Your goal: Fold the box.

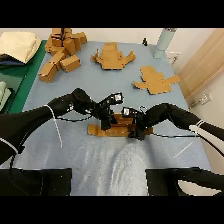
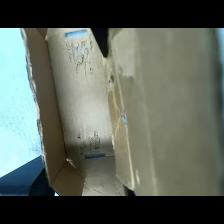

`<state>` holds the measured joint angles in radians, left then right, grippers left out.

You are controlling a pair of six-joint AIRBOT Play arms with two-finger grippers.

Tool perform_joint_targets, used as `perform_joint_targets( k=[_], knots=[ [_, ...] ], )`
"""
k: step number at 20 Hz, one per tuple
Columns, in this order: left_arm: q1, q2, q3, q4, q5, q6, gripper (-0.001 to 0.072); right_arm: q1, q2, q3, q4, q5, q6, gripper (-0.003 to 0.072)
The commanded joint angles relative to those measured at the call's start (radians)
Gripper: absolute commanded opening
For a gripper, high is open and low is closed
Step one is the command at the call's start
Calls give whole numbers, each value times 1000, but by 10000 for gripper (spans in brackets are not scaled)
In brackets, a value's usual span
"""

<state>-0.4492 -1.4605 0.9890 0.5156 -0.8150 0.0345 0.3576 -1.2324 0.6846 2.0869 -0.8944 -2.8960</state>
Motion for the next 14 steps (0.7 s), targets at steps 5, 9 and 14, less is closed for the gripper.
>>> perform_joint_targets(
  k=[5,9,14],
  knots=[
    [19,6,1,5,41,-102,515,-1,-1,0,0,-4,1,598],
    [43,53,1,102,46,-267,560,-1,-1,0,0,-4,1,598],
    [92,196,1,479,-116,-711,558,-1,-1,0,1,-5,1,598]
  ],
)
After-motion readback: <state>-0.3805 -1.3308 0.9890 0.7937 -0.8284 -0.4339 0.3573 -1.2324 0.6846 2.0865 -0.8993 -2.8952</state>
